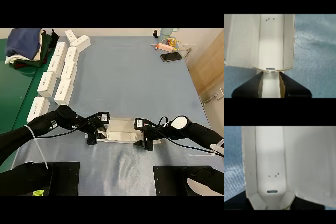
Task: Fold the box.
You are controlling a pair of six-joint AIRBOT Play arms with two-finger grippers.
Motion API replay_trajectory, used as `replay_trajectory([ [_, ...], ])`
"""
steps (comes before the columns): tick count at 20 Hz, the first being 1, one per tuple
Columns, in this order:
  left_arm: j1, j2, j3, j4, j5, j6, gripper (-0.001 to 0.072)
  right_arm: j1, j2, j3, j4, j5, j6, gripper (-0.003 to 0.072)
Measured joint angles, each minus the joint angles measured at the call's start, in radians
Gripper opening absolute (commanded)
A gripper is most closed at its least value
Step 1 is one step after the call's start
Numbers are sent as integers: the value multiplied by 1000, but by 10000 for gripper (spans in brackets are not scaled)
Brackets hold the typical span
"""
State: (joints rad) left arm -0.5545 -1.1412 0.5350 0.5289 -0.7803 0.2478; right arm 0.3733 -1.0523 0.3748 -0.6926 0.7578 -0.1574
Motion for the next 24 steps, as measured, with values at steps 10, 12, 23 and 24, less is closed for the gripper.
replay_trajectory([
  [10, -60, -21, 0, -196, 37, 92, 678, 0, 0, 0, 0, 0, 0, 503],
  [12, -64, -23, -1, -200, 37, 87, 679, 0, 0, 0, 0, 0, 0, 503],
  [23, -67, 72, 0, -1, 53, -201, 15, 0, 0, 0, 0, 0, 0, 503],
  [24, -67, 96, 0, 39, 56, -249, 15, 0, 0, 0, 0, 0, 0, 503],
])
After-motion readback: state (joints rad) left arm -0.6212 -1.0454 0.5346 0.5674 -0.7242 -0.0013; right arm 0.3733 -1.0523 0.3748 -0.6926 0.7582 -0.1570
